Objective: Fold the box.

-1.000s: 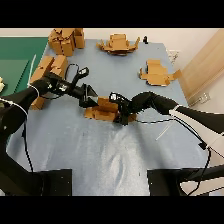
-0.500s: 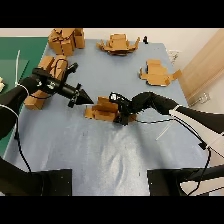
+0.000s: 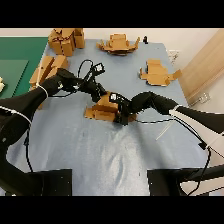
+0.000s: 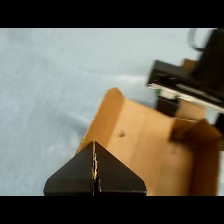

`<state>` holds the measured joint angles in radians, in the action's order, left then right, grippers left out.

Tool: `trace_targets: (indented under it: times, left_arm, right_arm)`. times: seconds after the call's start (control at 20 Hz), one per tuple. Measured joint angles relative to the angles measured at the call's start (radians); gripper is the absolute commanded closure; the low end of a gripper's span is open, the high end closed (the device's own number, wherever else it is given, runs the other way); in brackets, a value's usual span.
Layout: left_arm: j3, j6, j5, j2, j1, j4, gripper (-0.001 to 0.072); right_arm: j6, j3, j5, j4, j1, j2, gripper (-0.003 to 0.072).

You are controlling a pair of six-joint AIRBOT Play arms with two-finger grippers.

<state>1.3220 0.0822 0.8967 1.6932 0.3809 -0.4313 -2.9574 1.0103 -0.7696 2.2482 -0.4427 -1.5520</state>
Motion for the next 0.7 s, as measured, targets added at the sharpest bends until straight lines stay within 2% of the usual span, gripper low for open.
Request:
trace_targets:
  times: [0.1, 0.3, 0.55, 0.7]
  left_arm:
    - [0.009, -0.066, -0.018, 0.021, 0.019, -0.084, 0.0695]
    - [0.016, -0.156, 0.019, 0.043, 0.039, -0.224, 0.0694]
    - [0.038, -0.186, 0.042, 0.045, 0.041, -0.285, 0.0698]
    - [0.086, -0.191, 0.053, 0.005, 0.016, -0.275, 0.07]
  right_arm:
    - [0.0, 0.0, -0.003, 0.0, 0.0, 0.0, 0.0349]
    - [-0.001, 0.0, -0.007, 0.0, 0.0, 0.0, 0.0349]
    - [-0.001, 0.0, -0.013, 0.0, 0.0, 0.0, 0.0349]
    - [-0.001, 0.0, -0.014, 0.0, 0.0, 0.0, 0.0349]
